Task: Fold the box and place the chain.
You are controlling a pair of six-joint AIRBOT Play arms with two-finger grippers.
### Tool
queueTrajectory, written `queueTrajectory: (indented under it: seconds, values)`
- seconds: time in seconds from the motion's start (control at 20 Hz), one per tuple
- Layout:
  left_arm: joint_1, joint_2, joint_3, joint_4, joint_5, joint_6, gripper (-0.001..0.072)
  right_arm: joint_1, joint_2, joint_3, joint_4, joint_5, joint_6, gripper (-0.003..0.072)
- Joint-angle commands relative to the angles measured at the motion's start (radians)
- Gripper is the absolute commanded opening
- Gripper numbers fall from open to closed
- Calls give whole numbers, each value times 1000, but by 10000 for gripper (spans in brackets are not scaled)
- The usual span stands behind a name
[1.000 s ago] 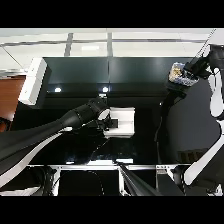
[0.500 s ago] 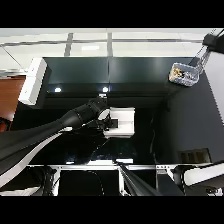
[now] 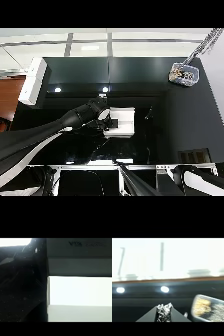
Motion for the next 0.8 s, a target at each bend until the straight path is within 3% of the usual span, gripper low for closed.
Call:
queueTrajectory:
  seconds: [0.0, 0.25, 0.4, 0.55, 0.75]
  values:
    - [0, -1, 0, 0, -2, 0, 28, 53, 99, -1, 103, 36, -5, 11]
    - [0, -1, 0, 0, -10, 0, 28, 201, 140, -1, 115, 234, 26, 11]
    - [0, -1, 0, 0, -14, 0, 28, 279, 139, -1, 211, 297, 28, 12]
    - [0, -1, 0, 0, -22, 0, 28, 326, 137, -6, 331, 287, 29, 12]
    - [0, -1, 0, 0, -21, 0, 28, 393, 137, -18, 338, 229, 31, 12]
